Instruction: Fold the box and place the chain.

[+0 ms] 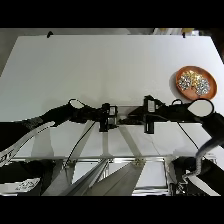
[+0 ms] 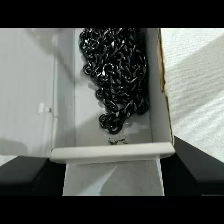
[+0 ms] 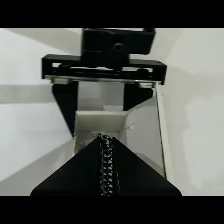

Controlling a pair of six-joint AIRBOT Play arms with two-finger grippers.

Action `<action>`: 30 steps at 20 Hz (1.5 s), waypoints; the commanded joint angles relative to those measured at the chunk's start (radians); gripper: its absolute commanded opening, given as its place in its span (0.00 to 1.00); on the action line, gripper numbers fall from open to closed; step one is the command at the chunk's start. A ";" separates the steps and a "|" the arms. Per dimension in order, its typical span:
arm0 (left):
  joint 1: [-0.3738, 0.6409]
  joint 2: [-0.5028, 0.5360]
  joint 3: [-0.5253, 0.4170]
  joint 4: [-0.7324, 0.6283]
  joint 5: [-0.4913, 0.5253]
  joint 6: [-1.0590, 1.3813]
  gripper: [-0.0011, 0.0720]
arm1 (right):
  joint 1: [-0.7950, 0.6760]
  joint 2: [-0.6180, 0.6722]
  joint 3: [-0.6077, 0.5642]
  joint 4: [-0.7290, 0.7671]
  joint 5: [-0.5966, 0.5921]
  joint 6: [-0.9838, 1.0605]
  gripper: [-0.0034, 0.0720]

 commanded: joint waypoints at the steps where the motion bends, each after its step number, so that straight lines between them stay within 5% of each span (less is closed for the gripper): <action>1: 0.000 0.000 0.000 0.000 0.000 0.000 0.11 | 0.052 -0.046 0.000 -0.035 -0.113 0.044 0.08; 4: 0.000 0.000 0.000 0.000 0.000 0.000 0.11 | 0.050 -0.056 0.003 -0.047 -0.107 0.044 0.31; 5: 0.000 0.000 0.000 0.000 0.000 0.000 0.11 | 0.040 -0.056 0.010 -0.044 -0.077 0.044 0.32; 11: 0.000 0.000 0.000 0.000 0.000 0.000 0.11 | -0.175 -0.055 0.103 -0.131 0.177 0.068 0.18; 19: 0.000 0.000 0.000 0.000 0.000 0.000 0.11 | -0.385 -0.089 0.099 -0.510 0.143 0.160 0.07; 22: 0.000 0.000 0.000 0.000 0.000 0.000 0.11 | -0.410 -0.174 0.084 -0.531 0.071 0.171 0.07; 23: 0.000 0.000 0.000 0.000 0.000 0.000 0.11 | -0.410 -0.206 0.084 -0.545 0.051 0.171 0.12; 25: 0.000 0.000 0.000 0.000 0.000 0.000 0.11 | -0.410 -0.263 0.084 -0.550 -0.022 0.171 0.50; 30: 0.000 0.000 0.000 0.000 0.000 0.000 0.11 | -0.410 -0.326 0.084 -0.555 -0.188 0.157 0.52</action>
